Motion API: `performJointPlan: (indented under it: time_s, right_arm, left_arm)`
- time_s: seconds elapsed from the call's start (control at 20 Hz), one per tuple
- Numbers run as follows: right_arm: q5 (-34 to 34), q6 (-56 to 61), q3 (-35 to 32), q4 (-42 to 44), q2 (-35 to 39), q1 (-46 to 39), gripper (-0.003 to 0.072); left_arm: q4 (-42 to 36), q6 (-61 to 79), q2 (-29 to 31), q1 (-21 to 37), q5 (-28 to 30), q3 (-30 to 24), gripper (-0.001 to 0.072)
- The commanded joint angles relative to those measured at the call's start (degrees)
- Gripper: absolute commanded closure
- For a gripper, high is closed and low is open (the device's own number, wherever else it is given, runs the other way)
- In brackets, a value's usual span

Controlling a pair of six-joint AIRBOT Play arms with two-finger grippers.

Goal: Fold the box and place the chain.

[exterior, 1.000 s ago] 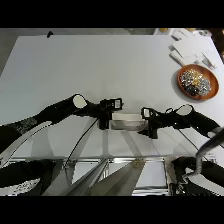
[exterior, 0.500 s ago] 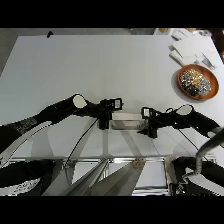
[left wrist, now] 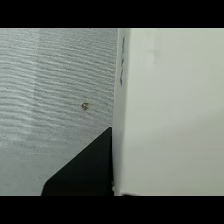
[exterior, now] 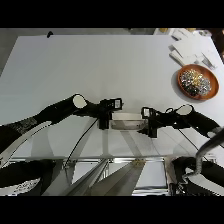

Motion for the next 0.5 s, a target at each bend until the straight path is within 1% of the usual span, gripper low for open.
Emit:
performJointPlan:
  time_s: [0.0,0.05,0.3,0.4,0.45]
  right_arm:
    - [-0.55,-0.07,0.0,-0.02,-0.02,0.61,0.0095]
    - [-1.03,-0.07,0.0,0.09,-0.02,1.25,0.0084]
    - [-2.43,2.97,0.0,-1.53,-0.02,1.14,0.0092]
    - [-2.4,2.95,0.0,-2.16,-0.02,1.14,0.0158]
    - [-2.43,2.95,0.0,-2.14,-0.02,1.14,0.0169]
  left_arm:
    - [0.0,0.02,0.0,0.0,0.0,0.04,0.0697]
    - [0.0,0.02,0.0,0.0,-0.02,0.04,0.0697]
    - [0.0,0.02,0.0,0.0,0.0,0.04,0.0697]
    - [0.0,0.02,0.0,0.0,-0.02,0.04,0.0697]
    - [0.0,0.02,0.0,0.0,0.0,0.04,0.0697]
